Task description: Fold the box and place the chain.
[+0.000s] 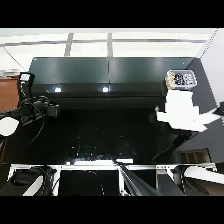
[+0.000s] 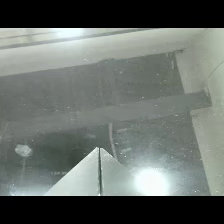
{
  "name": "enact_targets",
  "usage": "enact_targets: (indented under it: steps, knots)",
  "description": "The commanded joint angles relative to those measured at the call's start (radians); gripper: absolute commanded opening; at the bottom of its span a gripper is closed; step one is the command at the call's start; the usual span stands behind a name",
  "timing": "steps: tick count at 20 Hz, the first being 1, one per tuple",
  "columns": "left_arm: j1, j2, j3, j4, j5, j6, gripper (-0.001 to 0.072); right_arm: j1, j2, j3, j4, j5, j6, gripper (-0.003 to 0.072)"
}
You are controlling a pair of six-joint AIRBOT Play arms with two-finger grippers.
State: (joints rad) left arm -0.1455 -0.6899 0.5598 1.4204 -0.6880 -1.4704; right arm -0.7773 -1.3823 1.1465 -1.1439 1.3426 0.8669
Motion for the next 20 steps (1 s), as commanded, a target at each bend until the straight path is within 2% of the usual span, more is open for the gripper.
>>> enact_targets:
  steps: [1,4,6,9,11,13,15,16,17,18,20]
  knots:
    - [-0.001,0.0,0.0,0.0,0.0,0.0,0.0026,0.12,0.177,-0.15,0.188,-0.054,-0.009,0.0015]
    - [-0.001,0.0,0.0,0.0,0.0,0.0,0.0026,0.254,0.334,-0.344,0.328,-0.109,-0.008,0.0014]
    - [-0.001,0.0,0.0,0.0,0.008,0.0,0.0026,0.365,0.418,-0.5,0.493,-0.16,-0.037,0.0014]
    - [0.001,-0.005,0.0,0.003,0.085,0.0,0.0027,0.591,0.495,-0.702,0.628,-0.381,-0.042,0.0015]
    - [0.001,-0.008,-0.001,-0.014,0.104,0.0,0.0027,0.739,0.496,-0.771,0.678,-0.539,-0.04,0.0015]
    - [0.001,-0.013,-0.006,-0.069,0.124,-0.001,0.0027,0.86,0.496,-0.789,0.698,-0.66,-0.03,0.0015]
    - [-0.01,-0.05,-0.035,-0.281,0.191,0.0,0.003,0.948,0.496,-0.788,0.706,-0.731,-0.025,0.0015]
    - [-0.026,-0.088,-0.045,-0.38,0.211,0.001,0.014,0.979,0.495,-0.789,0.706,-0.753,-0.022,0.0015]
    - [-0.048,-0.137,-0.043,-0.449,0.208,0.006,0.0469,1.001,0.496,-0.789,0.706,-0.763,-0.018,0.0015]
    - [-0.079,-0.198,-0.036,-0.501,0.196,0.013,0.0713,1.015,0.496,-0.789,0.706,-0.764,-0.015,0.0015]
    - [-0.112,-0.348,0.034,-0.57,0.051,0.192,0.0687,1.033,0.496,-0.788,0.705,-0.763,-0.015,0.0015]
